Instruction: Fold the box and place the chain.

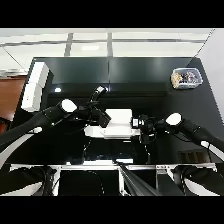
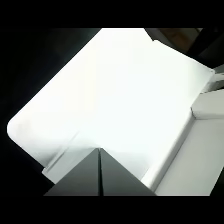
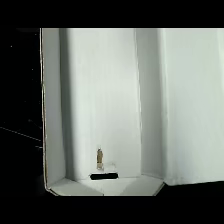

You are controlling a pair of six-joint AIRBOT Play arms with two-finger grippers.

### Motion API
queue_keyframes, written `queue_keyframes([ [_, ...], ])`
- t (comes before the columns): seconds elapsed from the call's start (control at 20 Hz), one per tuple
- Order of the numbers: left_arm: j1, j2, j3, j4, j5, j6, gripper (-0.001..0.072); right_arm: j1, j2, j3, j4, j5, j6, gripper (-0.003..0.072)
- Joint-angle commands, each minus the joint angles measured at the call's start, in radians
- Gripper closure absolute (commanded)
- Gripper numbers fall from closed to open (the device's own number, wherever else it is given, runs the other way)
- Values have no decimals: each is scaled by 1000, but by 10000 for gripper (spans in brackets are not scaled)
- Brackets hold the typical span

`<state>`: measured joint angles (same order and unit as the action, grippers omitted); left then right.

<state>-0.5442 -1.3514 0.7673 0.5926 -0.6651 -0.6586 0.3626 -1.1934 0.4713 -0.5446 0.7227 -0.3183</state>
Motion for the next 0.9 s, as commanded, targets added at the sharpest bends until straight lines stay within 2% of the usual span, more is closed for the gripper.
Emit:
queue_keyframes([
  [0.0, 36, 32, 1, 69, 8, -32, 686, 1, -1, 0, 1, 0, 0, 496],
  [0.1, 130, 89, -3, 136, -32, -112, 686, 1, -1, 0, 1, 0, 0, 496],
  [0.25, 272, 178, -58, 122, -133, -124, 685, 1, -1, 0, 1, 0, 0, 496],
  [0.35, 309, 199, -105, -15, -231, -36, 683, 1, -1, 0, 1, 0, 0, 496],
  [0.45, 292, 195, -124, -28, -354, 173, 664, 1, -1, 0, 1, 0, 1, 496],
  [0.5, 264, 196, -130, 9, -367, 244, 410, 1, -1, 0, 1, 0, 0, 496],
  [0.55, 225, 196, -133, 83, -333, 259, 23, 1, -1, 0, 1, 0, 0, 496],
  [0.6, 187, 196, -134, 174, -288, 260, -9, 1, -1, 0, 1, 0, 1, 496],
  [0.7, 111, 195, -134, 359, -196, 272, -9, 1, -1, 0, 1, 0, 0, 496],
  [0.85, -28, 196, -133, 459, -93, 303, -4, 1, -1, 0, 1, 0, 0, 496],
])
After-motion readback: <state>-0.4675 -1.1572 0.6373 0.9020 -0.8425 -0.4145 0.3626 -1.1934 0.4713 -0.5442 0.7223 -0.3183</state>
